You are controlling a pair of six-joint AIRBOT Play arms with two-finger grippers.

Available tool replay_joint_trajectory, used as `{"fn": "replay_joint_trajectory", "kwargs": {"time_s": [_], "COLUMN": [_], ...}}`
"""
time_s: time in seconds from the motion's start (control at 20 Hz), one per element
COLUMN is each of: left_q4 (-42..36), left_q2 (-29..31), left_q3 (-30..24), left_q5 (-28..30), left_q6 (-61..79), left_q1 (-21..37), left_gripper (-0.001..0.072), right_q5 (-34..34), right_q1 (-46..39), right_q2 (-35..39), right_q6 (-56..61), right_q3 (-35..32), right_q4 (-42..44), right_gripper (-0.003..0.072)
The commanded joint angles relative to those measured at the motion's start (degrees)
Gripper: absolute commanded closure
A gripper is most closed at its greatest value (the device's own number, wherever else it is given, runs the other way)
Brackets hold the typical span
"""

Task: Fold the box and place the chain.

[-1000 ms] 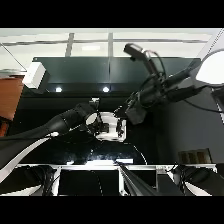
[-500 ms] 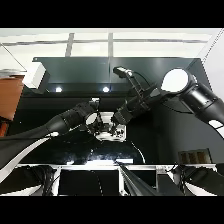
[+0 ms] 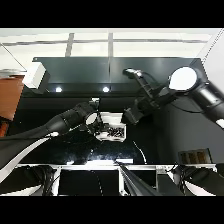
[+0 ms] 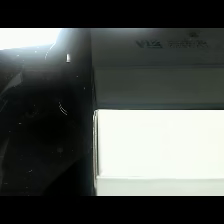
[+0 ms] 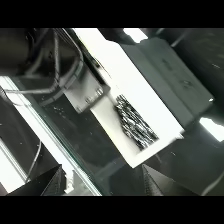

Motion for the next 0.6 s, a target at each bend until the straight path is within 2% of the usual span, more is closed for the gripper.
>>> {"fn": "replay_joint_trajectory", "kwargs": {"time_s": [0.0,0.2,0.55], "left_q4": [-0.44,0.68,0.85], "left_q2": [0.07,-0.02,-2.03], "left_q3": [0.07,0.79,4.44], "left_q5": [-0.22,0.5,1.88], "left_q6": [-0.39,-3.23,-5.73], "left_q1": [-0.17,-0.17,2.29], "left_gripper": [0.0683,0.0684,0.0684], "right_q5": [3.65,4.04,2.58], "right_q1": [-5.9,-11.47,-11.78], "right_q2": [4.79,8.17,8.2], "right_q6": [0.15,0.15,0.15], "right_q3": [-0.02,-0.02,-0.04], "right_q4": [-3.65,-4.17,-4.11], "right_gripper": [0.0118,0.0118,0.0118]}}
